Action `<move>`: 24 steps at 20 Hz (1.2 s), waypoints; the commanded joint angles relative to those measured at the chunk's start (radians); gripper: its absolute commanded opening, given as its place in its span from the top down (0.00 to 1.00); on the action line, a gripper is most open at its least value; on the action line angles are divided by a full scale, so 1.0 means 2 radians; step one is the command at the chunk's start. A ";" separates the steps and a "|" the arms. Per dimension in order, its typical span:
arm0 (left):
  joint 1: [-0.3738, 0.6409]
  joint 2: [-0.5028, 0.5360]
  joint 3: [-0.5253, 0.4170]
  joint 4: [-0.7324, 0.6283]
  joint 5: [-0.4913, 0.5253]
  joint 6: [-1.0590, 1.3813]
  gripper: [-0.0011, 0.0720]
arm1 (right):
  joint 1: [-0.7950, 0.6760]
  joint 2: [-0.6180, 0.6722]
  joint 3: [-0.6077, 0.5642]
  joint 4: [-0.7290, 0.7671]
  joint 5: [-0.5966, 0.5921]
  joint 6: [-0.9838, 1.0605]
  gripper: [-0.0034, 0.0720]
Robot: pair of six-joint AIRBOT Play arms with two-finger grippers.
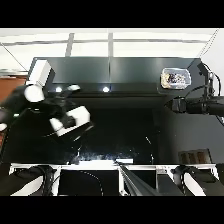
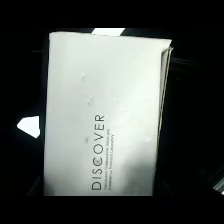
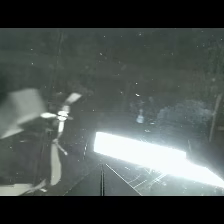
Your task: Fold the box and place the chain.
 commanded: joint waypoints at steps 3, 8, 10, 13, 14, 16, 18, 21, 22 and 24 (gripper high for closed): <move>0.210 0.064 -0.050 0.039 -0.040 -0.060 0.48 | 0.000 0.001 0.000 0.000 0.000 -0.006 0.93; 0.346 0.071 -0.051 0.048 0.011 -0.061 0.48 | 0.000 0.001 0.000 0.000 0.001 -0.005 0.93; 0.376 0.070 -0.051 0.051 0.051 -0.057 0.48 | 0.000 0.000 0.000 0.000 0.000 -0.005 0.93; 0.394 0.063 -0.050 0.051 0.135 -0.054 0.48 | 0.000 0.000 0.000 0.000 0.000 0.000 0.93; 0.393 0.054 -0.050 0.049 0.157 -0.053 0.48 | 0.000 0.000 0.000 0.001 0.000 0.001 0.93; 0.389 0.027 -0.050 0.025 0.178 -0.036 0.48 | 0.000 0.000 0.000 0.001 -0.001 0.008 0.93; 0.384 -0.004 -0.048 0.003 0.186 0.010 0.48 | 0.000 0.000 0.000 0.000 -0.001 0.017 0.93; 0.375 -0.049 -0.028 0.000 0.204 0.019 0.48 | 0.000 0.000 0.000 0.000 -0.001 0.026 0.93; 0.375 -0.061 -0.018 -0.003 0.207 0.019 0.48 | 0.000 0.000 0.000 0.000 -0.001 0.027 0.93; 0.375 -0.077 0.005 -0.003 0.208 0.019 0.48 | 0.000 0.000 0.000 0.000 0.000 0.027 0.93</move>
